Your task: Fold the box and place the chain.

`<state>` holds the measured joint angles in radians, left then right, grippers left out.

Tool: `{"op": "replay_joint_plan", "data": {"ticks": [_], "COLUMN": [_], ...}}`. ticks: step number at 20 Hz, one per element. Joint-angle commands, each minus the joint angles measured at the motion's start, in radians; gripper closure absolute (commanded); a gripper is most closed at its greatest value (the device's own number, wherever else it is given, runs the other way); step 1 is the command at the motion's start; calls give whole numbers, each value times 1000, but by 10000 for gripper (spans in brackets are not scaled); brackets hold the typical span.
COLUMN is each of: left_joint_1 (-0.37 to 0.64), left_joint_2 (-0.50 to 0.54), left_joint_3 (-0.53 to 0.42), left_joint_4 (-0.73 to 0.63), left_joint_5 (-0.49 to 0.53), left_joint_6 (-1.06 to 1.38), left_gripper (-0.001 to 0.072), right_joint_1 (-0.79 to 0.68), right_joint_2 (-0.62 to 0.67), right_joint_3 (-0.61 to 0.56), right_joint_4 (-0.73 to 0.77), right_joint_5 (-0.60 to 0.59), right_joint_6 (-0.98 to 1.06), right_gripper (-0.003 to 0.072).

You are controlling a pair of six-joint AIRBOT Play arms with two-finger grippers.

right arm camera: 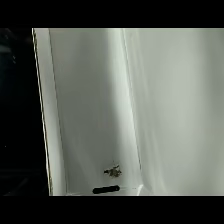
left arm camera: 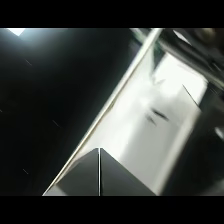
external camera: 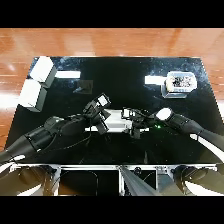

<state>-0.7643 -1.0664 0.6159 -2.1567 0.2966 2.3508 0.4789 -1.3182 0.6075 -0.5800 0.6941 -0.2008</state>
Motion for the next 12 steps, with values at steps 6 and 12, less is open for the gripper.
{"op": "replay_joint_plan", "data": {"ticks": [6,12], "left_joint_1": [-15,-15], "left_joint_2": [-138,-217], "left_joint_3": [0,0], "left_joint_4": [0,0], "left_joint_5": [-200,-189], "left_joint_6": [-4,-84], "left_gripper": [687,686], "right_joint_1": [1,1], "right_joint_2": [0,0], "right_joint_3": [1,1], "right_joint_4": [0,0], "right_joint_5": [1,1], "right_joint_6": [0,0], "right_gripper": [130,131]}}
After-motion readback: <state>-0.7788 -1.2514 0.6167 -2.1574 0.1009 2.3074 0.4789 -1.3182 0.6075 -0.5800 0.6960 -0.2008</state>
